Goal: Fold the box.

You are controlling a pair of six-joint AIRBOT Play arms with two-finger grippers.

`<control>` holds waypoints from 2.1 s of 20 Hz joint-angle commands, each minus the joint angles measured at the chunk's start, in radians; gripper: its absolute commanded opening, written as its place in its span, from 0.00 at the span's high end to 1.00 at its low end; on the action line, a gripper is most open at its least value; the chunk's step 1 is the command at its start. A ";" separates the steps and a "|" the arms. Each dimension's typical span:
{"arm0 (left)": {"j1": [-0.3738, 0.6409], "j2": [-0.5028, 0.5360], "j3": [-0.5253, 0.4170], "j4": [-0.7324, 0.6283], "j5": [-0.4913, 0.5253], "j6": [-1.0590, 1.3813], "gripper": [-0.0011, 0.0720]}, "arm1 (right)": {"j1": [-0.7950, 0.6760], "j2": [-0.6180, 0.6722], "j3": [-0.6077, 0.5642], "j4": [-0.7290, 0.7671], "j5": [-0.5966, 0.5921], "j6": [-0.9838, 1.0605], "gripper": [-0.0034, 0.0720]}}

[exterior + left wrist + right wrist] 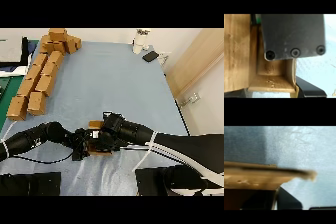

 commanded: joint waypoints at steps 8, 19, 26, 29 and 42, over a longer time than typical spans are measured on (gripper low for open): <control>0.000 0.000 0.000 0.000 0.000 0.000 0.29 | 0.004 -0.006 0.006 -0.010 -0.006 0.023 0.16; 0.000 0.000 0.000 0.000 0.000 0.000 0.29 | -0.008 0.192 0.006 -0.004 -0.099 0.053 0.25; 0.000 0.000 0.000 0.000 0.000 0.000 0.29 | -0.103 0.278 -0.031 -0.101 -0.255 -0.080 0.95; 0.000 0.000 0.000 0.000 0.000 0.000 0.29 | -0.308 0.238 -0.069 0.022 -0.040 -0.404 0.95; 0.000 0.000 0.000 0.000 0.000 0.000 0.29 | -0.580 0.025 -0.093 1.009 0.048 -1.698 0.96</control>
